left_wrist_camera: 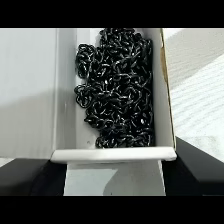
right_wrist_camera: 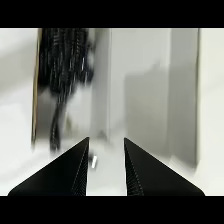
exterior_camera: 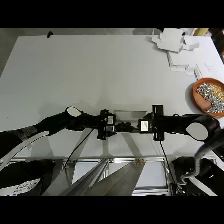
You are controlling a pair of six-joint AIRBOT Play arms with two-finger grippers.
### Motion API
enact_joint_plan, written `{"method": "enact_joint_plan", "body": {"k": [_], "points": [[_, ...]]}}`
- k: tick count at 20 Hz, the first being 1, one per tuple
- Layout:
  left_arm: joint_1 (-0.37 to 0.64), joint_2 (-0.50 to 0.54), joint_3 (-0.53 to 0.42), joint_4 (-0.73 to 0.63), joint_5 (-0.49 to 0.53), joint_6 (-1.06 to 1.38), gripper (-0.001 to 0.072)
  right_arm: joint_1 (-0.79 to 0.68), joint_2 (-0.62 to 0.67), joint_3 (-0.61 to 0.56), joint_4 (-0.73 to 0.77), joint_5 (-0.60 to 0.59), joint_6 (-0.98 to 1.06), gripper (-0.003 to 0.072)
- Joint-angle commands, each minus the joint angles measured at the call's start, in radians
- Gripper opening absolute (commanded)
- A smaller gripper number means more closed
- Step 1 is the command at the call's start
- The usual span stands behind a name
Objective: Fold the box and place the chain.
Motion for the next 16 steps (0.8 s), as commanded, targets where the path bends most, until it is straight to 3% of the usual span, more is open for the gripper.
{"method": "enact_joint_plan", "body": {"k": [1,5,10,16], "points": [[0.001,0.0,0.0,0.0,0.0,0.0,0.0276,-0.116,-0.007,-0.002,-0.094,0.116,0.061,0.0218],[0.001,0.0,0.0,0.0,0.0,0.0,0.0276,-0.172,-0.117,-0.002,-0.071,0.04,0.027,0.022],[0.001,0.0,0.001,0.0,0.0,0.0,0.0276,-0.172,-0.321,-0.002,0.204,0.022,-0.211,0.0221],[0.001,0.0,0.0,0.0,0.0,0.0,0.0276,-0.172,-0.372,-0.004,0.209,0.093,-0.329,0.0221]]}}
